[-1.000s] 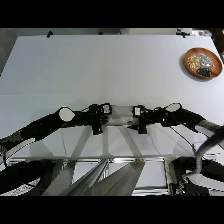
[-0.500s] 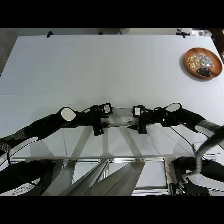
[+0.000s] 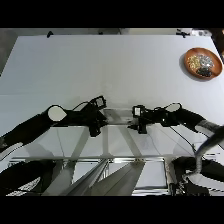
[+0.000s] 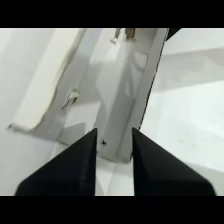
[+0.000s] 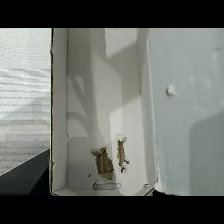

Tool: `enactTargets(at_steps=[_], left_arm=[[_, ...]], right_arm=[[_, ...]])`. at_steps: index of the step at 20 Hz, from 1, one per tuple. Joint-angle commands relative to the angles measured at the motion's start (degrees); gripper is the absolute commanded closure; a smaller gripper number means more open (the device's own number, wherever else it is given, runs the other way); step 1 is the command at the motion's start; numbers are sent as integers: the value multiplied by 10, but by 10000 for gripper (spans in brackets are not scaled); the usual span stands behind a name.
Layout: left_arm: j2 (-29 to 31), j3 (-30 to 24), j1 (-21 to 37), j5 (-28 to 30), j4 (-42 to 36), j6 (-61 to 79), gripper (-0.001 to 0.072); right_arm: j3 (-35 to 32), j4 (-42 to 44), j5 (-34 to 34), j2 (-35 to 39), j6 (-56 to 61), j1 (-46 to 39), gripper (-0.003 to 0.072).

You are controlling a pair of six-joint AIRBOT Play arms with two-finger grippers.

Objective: Fold the box and place the chain.

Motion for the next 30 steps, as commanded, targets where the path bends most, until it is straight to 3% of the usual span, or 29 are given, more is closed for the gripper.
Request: enactTargets(at_steps=[1,2,6,9,13,19,24,30], left_arm=[[48,0,53,-155,67,-92,611],[58,0,74,-191,66,-96,684],[109,0,172,-270,67,-154,702],[148,0,254,-271,94,-239,703],[151,-11,326,-262,160,-410,703],[46,-15,297,-243,150,-558,704],[-70,-15,251,-190,38,-523,704],[-114,-15,234,-146,23,-519,705]], right_arm=[[0,0,0,0,1,0,283],[0,0,0,0,1,0,283],[0,0,0,0,1,0,283],[0,0,0,0,1,0,283],[0,0,0,0,1,0,283],[0,0,0,0,1,0,283],[0,0,0,0,1,0,283],[0,0,0,0,1,0,283]])
